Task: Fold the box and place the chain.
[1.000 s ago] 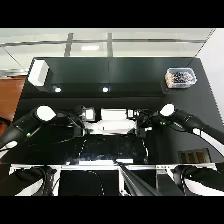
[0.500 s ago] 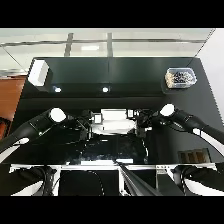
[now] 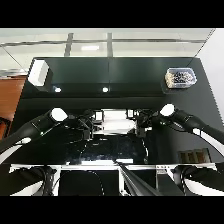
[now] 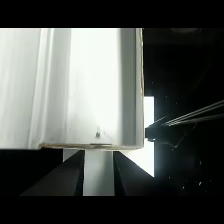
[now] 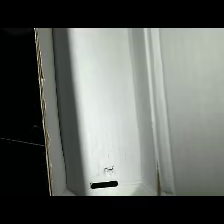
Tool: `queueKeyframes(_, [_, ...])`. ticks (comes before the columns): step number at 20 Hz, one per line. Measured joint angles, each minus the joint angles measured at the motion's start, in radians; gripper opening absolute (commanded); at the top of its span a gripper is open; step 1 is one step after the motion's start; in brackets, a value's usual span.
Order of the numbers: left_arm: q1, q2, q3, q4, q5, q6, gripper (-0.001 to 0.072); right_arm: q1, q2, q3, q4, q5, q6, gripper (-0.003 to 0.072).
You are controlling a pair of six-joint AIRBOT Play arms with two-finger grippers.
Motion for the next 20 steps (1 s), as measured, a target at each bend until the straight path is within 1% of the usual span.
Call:
queueKeyframes(6, [-0.038, -0.043, 0.000, -0.130, 0.043, -0.002, 0.0221, 0.000, 0.000, 0.000, -0.001, 0.001, -0.001, 0.0313])
queueKeyframes(7, [-0.040, -0.050, 0.000, -0.142, 0.045, -0.003, 0.0183, 0.000, 0.000, 0.000, -0.001, 0.001, -0.001, 0.0313])
queueKeyframes(8, [-0.042, -0.055, 0.000, -0.153, 0.046, -0.004, 0.0038, 0.000, 0.000, 0.000, -0.001, 0.001, -0.001, 0.0313])
queueKeyframes(9, [-0.043, -0.058, 0.000, -0.159, 0.047, -0.004, 0.0025, 0.000, 0.000, 0.000, -0.001, 0.001, -0.001, 0.0313])
queueKeyframes(10, [-0.044, -0.061, 0.000, -0.164, 0.047, -0.003, 0.0041, 0.000, 0.000, 0.000, -0.001, 0.000, -0.001, 0.0313])
queueKeyframes(11, [-0.044, -0.062, 0.000, -0.166, 0.047, -0.004, 0.0249, 0.000, 0.000, 0.000, 0.000, 0.000, 0.000, 0.0313])
queueKeyframes(12, [-0.045, -0.063, 0.000, -0.167, 0.048, -0.004, 0.0404, 0.000, 0.000, 0.000, -0.001, 0.000, 0.000, 0.0313])
queueKeyframes(13, [-0.045, -0.064, 0.000, -0.169, 0.050, -0.008, 0.0187, 0.000, 0.000, 0.000, -0.001, 0.000, -0.001, 0.0313])
queueKeyframes(14, [-0.045, -0.064, 0.001, -0.166, 0.053, -0.008, 0.0142, 0.000, 0.000, 0.000, -0.001, 0.000, -0.001, 0.0313])
queueKeyframes(16, [-0.045, -0.060, 0.010, -0.129, 0.051, -0.009, 0.0196, 0.000, 0.000, 0.000, -0.001, 0.000, 0.000, 0.0313])
queueKeyframes(17, [-0.043, -0.052, 0.016, -0.106, 0.051, -0.021, 0.0152, 0.000, 0.000, 0.000, 0.000, 0.000, 0.000, 0.0313])
queueKeyframes(18, [-0.037, -0.038, 0.023, -0.080, 0.051, -0.043, 0.0025, 0.000, 0.000, 0.000, 0.000, 0.000, 0.001, 0.0313])
queueKeyframes(20, [-0.008, 0.010, 0.038, -0.028, 0.042, -0.117, 0.0024, 0.000, 0.000, 0.000, 0.001, 0.000, 0.001, 0.0313])
